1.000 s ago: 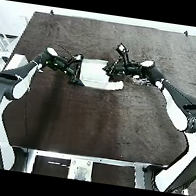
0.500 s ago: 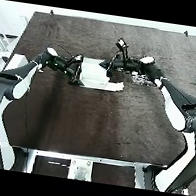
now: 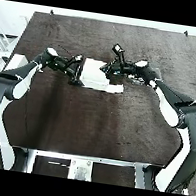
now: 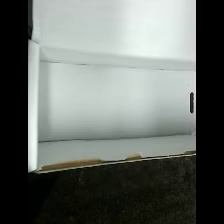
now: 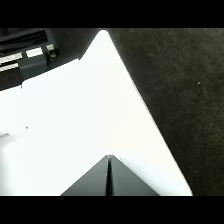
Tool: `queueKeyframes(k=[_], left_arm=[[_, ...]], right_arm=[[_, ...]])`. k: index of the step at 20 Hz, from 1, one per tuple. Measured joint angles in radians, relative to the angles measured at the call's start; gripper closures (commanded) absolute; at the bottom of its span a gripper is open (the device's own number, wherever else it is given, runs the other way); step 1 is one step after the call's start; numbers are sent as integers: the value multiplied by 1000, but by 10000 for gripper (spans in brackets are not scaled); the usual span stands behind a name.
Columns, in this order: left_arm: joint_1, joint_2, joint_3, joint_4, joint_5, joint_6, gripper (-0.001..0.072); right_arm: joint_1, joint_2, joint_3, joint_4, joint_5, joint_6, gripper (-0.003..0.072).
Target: Fold the box and place the chain.
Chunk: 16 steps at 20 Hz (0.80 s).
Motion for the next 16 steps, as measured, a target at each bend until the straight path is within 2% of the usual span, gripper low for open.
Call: queueKeyframes(k=[8,14,15,16], left_arm=[[1,0,0,-1,2,0,199],[0,0,0,0,7,0,199],[0,0,0,0,7,0,200],[0,0,0,0,7,0,199]], right_arm=[[6,-12,32,-51,13,-1,676],[-3,76,51,-63,106,-14,674],[-9,99,49,-85,126,-17,580],[-15,120,45,-109,144,-17,363]])
